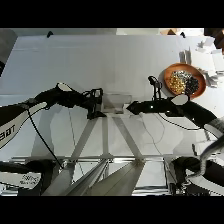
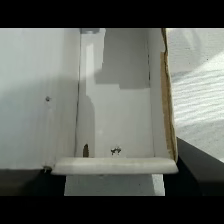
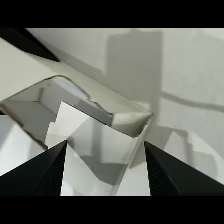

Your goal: Fold the box and place the chain.

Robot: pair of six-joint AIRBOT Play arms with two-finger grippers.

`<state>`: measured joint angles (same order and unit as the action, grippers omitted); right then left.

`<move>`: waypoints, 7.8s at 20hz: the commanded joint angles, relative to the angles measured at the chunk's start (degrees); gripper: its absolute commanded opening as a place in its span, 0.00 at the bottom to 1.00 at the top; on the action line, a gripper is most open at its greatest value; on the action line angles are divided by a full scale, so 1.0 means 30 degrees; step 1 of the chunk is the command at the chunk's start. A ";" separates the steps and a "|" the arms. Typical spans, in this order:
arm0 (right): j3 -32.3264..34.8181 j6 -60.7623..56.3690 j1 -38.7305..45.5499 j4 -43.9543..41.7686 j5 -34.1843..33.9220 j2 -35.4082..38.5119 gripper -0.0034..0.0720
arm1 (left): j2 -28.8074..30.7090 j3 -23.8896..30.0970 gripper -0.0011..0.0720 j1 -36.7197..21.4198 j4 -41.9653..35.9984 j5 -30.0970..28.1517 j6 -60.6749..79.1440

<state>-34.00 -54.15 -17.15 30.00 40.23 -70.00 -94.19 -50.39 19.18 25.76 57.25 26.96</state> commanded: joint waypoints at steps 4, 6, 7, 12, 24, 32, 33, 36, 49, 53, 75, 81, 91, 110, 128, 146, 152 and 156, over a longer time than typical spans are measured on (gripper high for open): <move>-0.1450 -0.6273 -0.1428 0.5515 -0.0947 -0.0007 0.77 | 0.0000 -0.0007 0.55 -0.0007 0.0007 -0.0015 0.0000; -0.1851 -0.7417 -0.1690 0.5581 -0.1049 -0.0007 0.77 | 0.0000 -0.0007 0.55 -0.0007 0.0007 -0.0007 0.0000; -0.2055 -0.7752 -0.1851 0.5574 -0.0984 -0.0007 0.77 | 0.0000 -0.0007 0.55 -0.0007 0.0007 -0.0007 0.0000; -0.2259 -0.7810 -0.2892 0.6113 -0.0787 -0.0015 0.77 | 0.0000 -0.0007 0.55 -0.0007 0.0007 -0.0007 0.0000; -0.2288 -1.0535 -0.3825 1.0462 -0.2120 -0.0444 0.77 | 0.0000 -0.0007 0.55 -0.0007 0.0007 -0.0007 0.0000; -0.3053 -1.1540 -0.4211 0.8174 -0.0590 -0.0488 0.75 | 0.0000 -0.0007 0.55 -0.0015 0.0007 -0.0007 0.0000; -0.3053 -1.1599 -0.4430 0.8786 -0.0707 -0.0568 0.75 | 0.0000 -0.0007 0.55 -0.0007 0.0007 -0.0007 0.0000; -0.3053 -1.4192 -0.4765 1.1511 -0.0656 -0.1326 0.75 | 0.0000 -0.0007 0.55 -0.0007 0.0007 -0.0007 0.0000; -0.6710 -1.6502 -0.5355 1.4943 0.3300 -0.3315 0.85 | 0.0000 -0.0007 0.55 -0.0007 0.0000 -0.0007 0.0000; -0.7031 -1.8746 -0.6404 1.7544 0.3155 -0.3985 0.84 | 0.0000 -0.0007 0.55 -0.0007 0.0007 -0.0007 0.0000; -1.0579 -3.0024 -0.8335 2.1507 0.5952 -0.7242 0.06 | 0.0000 -0.0007 0.55 -0.0007 0.0007 -0.0007 0.0000; -1.0579 -3.0002 -0.8327 2.1544 0.5785 -0.7242 0.33 | 0.0000 -0.0007 0.55 -0.0007 0.0007 -0.0007 0.0000; -1.0564 -2.6935 -0.8211 2.1405 0.6681 -0.2382 0.78 | 0.0000 -0.0007 0.55 -0.0007 0.0007 -0.0007 0.0000; -1.1045 -1.1890 0.8306 1.9504 0.7810 -0.4510 0.77 | 0.0000 -0.0007 0.55 -0.0015 0.0007 -0.0007 0.0000; -1.3143 -1.2203 0.8247 2.0356 0.8072 -0.5865 0.06 | 0.0015 -0.0007 0.55 -0.0007 0.0000 -0.0007 0.0000; -0.1661 -1.3537 0.1129 1.9292 0.7082 0.5945 0.05 | 0.0015 -0.0007 0.55 -0.0007 0.0000 -0.0007 0.0000; -0.2805 -1.3857 -0.4328 1.8921 0.4634 0.1836 0.05 | 0.0015 -0.0007 0.55 -0.0007 0.0000 -0.0007 0.0000; -0.5122 -1.5016 -0.5734 1.8921 0.3701 0.0182 0.05 | 0.0015 -0.0007 0.55 -0.0007 0.0000 -0.0007 0.0000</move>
<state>-45.41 -96.99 -30.59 86.91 54.15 -65.89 -94.19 -50.39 19.20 25.74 57.25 26.94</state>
